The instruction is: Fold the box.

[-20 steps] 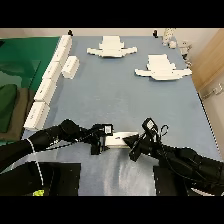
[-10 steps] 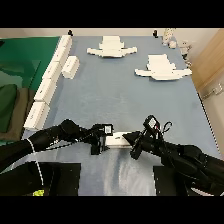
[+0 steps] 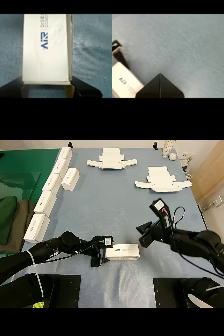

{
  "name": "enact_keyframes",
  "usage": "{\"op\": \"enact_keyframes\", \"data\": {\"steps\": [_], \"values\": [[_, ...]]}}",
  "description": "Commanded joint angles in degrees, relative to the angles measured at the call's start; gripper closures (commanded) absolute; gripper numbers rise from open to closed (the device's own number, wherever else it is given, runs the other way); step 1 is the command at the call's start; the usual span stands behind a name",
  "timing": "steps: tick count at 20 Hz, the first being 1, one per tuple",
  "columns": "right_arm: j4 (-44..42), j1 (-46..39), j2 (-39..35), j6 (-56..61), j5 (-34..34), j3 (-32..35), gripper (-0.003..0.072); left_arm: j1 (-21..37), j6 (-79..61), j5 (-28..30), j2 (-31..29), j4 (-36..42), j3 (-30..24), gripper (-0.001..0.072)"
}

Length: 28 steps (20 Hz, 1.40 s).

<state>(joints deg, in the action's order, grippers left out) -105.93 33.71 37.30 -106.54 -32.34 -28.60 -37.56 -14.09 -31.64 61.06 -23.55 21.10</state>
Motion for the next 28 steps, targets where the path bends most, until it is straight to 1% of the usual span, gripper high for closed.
{"op": "enact_keyframes", "data": {"steps": [1, 4, 7, 10, 13, 14, 28], "values": [[0.76, -7.13, 7.02, 0.07, -9.9, -7.54, 0.0683, 0.04, 0.0, 0.02, 0.0, -0.02, 0.02, 0.0251], [0.83, -9.73, 16.02, 1.03, -14.64, -13.11, 0.0683, 0.04, 0.0, 0.0, 0.0, -0.02, 0.02, 0.0251], [1.95, -11.21, 24.39, 5.33, -18.36, -18.49, 0.0683, 0.04, 0.0, 0.02, 0.0, -0.02, 0.02, 0.025], [6.38, -11.37, 29.22, 11.89, -19.21, -22.05, 0.0682, 0.04, 0.0, 0.02, 0.0, -0.02, 0.02, 0.025], [10.62, -11.37, 30.53, 18.27, -19.19, -23.82, 0.0682, 0.04, 0.0, 0.02, 0.0, 0.0, 0.02, 0.025], [11.15, -11.37, 30.53, 18.69, -19.17, -24.04, 0.0682, 0.04, 0.0, 0.02, 0.0, -0.02, 0.02, 0.0251], [10.99, -11.34, 30.56, 18.67, -19.39, -24.04, 0.0682, 0.04, -0.02, 0.15, 0.0, 0.0, 0.37, 0.0251]]}}
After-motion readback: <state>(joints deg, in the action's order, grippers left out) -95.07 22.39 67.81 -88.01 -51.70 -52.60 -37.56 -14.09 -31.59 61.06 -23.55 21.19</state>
